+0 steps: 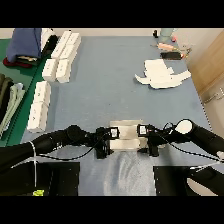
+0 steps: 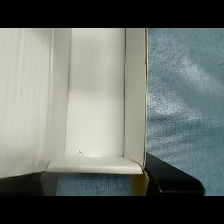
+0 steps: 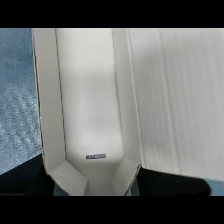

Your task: Fold the box.

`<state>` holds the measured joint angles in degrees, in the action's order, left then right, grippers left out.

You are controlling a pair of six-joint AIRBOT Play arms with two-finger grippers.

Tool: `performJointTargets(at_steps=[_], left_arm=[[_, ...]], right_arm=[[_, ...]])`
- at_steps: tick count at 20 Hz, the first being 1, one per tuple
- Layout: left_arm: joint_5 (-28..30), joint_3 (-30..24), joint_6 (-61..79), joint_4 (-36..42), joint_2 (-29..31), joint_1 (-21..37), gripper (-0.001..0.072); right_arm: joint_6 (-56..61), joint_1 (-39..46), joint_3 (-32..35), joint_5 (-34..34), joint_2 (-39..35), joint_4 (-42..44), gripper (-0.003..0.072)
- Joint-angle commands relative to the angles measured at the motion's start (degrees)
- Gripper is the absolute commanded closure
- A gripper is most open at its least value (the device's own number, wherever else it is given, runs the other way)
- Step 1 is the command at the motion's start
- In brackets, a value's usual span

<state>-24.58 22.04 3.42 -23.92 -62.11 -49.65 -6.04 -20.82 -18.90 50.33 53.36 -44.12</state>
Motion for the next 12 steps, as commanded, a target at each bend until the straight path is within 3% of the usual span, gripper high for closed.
performJointTargets(at_steps=[1,6,12], left_arm=[[0.0,0.04,0.13,-0.09,-0.02,-0.02,0.0245],[0.0,0.04,0.13,-0.09,-0.04,-0.02,0.0244],[0.0,0.04,0.13,-0.09,-0.04,-0.02,0.0245]], right_arm=[[0.66,0.13,-0.04,0.2,-0.24,-1.31,-0.0034],[5.22,0.17,-0.09,2.25,-1.22,-2.29,-0.0034],[12.98,4.37,-0.09,7.21,-14.45,-7.61,-0.0034]])
